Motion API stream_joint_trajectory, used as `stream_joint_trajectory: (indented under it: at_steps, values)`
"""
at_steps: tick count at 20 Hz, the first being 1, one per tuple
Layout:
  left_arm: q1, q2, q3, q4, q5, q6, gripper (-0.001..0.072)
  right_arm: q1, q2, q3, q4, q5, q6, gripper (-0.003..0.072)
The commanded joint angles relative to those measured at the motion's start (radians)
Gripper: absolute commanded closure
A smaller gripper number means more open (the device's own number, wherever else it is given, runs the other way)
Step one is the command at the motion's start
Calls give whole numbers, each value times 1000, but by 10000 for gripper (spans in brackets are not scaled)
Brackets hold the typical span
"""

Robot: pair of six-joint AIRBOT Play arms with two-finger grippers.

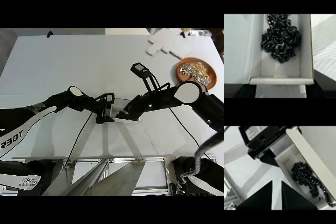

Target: Fold the box and place the chain.

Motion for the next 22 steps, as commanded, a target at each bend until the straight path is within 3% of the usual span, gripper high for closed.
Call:
stream_joint_trajectory:
  at_steps: [1,6,8,11,12,16,22]
  values:
    - [0,0,0,0,0,0,610,0,-14,0,-19,20,1,548]
    - [0,0,0,0,0,0,610,-23,133,18,-53,32,12,546]
    - [0,0,0,0,0,0,610,-105,192,75,-120,118,103,543]
    - [0,0,0,0,0,0,610,-288,198,190,-262,256,177,359]
    - [0,0,0,0,0,0,610,-346,192,203,-297,252,178,355]
    - [0,0,0,0,0,0,610,-491,90,204,-377,213,213,356]
    - [0,0,0,0,0,0,610,-475,-234,204,-454,161,253,357]
